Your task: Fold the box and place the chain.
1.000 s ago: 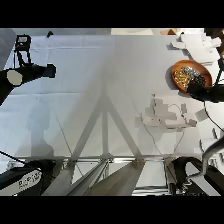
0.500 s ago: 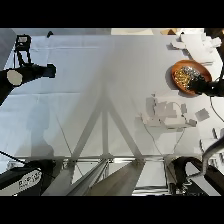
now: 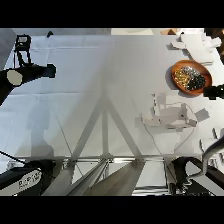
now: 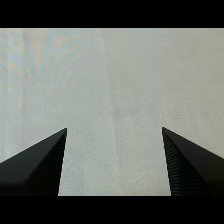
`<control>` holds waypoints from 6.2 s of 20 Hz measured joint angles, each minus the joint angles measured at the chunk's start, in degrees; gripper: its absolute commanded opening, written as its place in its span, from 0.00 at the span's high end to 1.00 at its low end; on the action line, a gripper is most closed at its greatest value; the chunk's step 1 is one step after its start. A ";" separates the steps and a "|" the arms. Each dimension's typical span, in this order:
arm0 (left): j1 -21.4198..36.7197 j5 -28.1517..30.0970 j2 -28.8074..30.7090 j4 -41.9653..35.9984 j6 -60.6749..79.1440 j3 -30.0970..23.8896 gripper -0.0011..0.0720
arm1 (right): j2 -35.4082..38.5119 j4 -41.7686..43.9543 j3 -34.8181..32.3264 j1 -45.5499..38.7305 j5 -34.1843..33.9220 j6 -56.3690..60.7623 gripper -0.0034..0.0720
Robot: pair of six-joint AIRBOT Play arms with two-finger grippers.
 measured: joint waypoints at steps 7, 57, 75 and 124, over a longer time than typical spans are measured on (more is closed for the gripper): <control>0.00 0.00 0.00 0.00 0.02 0.00 0.10 | -6.54 12.37 2.58 -16.44 2.36 -6.08 0.49; 0.00 0.00 0.00 0.00 0.00 0.00 0.10 | -26.62 31.23 5.68 -16.06 14.05 -29.29 0.94; 0.00 0.00 0.00 0.00 0.00 0.00 0.10 | -16.20 65.35 5.57 10.91 0.66 -45.55 0.94; -0.07 -6.91 -1.31 -4.55 5.90 1.92 0.10 | -13.49 112.52 -23.26 30.21 -32.65 -78.93 0.94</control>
